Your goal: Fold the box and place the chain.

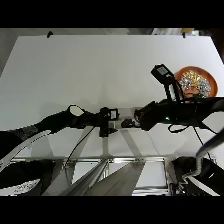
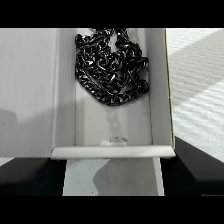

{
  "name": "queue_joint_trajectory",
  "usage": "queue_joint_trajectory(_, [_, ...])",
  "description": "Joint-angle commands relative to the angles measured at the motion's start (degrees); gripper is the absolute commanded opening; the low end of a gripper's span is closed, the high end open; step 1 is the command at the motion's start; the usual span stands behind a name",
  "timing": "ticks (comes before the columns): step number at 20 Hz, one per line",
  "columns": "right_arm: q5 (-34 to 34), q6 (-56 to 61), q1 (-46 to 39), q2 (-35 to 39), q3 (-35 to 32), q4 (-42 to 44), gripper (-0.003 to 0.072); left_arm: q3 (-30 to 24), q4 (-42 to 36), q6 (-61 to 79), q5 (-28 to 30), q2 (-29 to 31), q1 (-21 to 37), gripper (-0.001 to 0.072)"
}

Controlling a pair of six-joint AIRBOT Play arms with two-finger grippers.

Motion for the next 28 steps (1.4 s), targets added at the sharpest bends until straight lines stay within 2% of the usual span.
queue_joint_trajectory(1, [-3.8, 0.2, 2.1, -2.3, 0.0, 2.0, 0.0018, 0.0, 0.0, 0.0, 0.0, 0.0, 0.0, 0.0363])
queue_joint_trajectory(9, [-1.9, 1.5, 2.3, -12.3, -2.0, 0.1, 0.0023, 0.0, 0.0, 0.0, 0.0, 0.0, 0.0, 0.0363])
queue_joint_trajectory(12, [-2.3, 1.4, 1.9, -12.7, -1.8, -0.1, 0.0194, 0.0, 0.0, 0.0, 0.0, 0.0, 0.0, 0.0363])
queue_joint_trajectory(13, [-1.9, 1.3, 1.3, -12.6, -1.2, 0.0, 0.0201, 0.0, 0.0, 0.0, 0.0, 0.0, 0.0, 0.0363])
queue_joint_trajectory(18, [2.2, -4.8, -9.1, -12.7, 7.7, -0.4, 0.0182, 0.0, 0.0, 0.0, 0.0, 0.0, 0.0, 0.0363])
queue_joint_trajectory(20, [1.8, -5.0, -15.3, -12.8, 8.6, -3.1, 0.0094, 0.0, 0.0, 0.0, 0.0, 0.0, 0.0, 0.0363])
queue_joint_trajectory(23, [4.1, -4.9, -23.4, -15.6, 8.5, -12.2, 0.0018, 0.0, 0.0, 0.0, 0.0, 0.0, 0.0, 0.0363])
queue_joint_trajectory(25, [5.8, -3.5, -26.5, -19.2, 8.5, -17.3, 0.0017, 0.0, 0.0, 0.0, 0.0, 0.0, 0.0, 0.0363])
queue_joint_trajectory(28, [8.0, -2.9, -28.6, -26.0, 8.5, -19.7, 0.0028, 0.0, 0.0, 0.0, 0.0, 0.0, 0.0, 0.0363])
